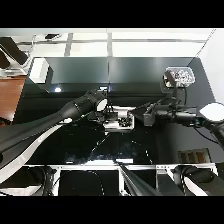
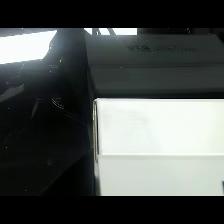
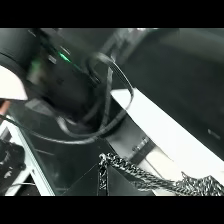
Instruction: Fold the box and place the chain.
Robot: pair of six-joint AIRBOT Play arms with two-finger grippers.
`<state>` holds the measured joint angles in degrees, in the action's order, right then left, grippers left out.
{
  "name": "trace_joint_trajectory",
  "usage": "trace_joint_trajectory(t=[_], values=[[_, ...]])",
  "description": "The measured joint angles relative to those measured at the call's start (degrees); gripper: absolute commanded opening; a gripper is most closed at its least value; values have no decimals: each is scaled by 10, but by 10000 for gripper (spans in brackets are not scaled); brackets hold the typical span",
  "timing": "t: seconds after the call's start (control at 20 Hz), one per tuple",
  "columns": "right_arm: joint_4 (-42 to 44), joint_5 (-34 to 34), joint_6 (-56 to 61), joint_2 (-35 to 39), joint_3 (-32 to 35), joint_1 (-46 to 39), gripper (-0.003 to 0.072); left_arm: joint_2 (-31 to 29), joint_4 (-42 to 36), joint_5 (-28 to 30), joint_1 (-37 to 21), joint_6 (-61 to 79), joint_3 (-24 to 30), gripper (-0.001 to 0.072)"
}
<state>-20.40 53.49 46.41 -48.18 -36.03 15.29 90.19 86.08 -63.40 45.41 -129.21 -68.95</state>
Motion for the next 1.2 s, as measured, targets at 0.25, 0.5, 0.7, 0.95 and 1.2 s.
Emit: trace_joint_trajectory(t=[0.25, 0.5, 0.7, 0.95, 1.2], values=[[-19, -32, 3, -28, 10, 18, 226, 0, 0, 0, 0, 0, 0, 28], [-46, -39, 2, -33, 11, 3, 225, 0, 0, 2, 0, 0, 0, 28], [-75, 11, 1, -32, 11, -37, 225, 0, 0, 7, 0, 0, 0, 28], [-137, 94, 38, -31, 45, -56, 245, 0, 0, 8, 0, 0, 0, 28], [-58, 73, 85, -31, 119, -58, 558, 0, 0, 8, 0, 0, 0, 28]])
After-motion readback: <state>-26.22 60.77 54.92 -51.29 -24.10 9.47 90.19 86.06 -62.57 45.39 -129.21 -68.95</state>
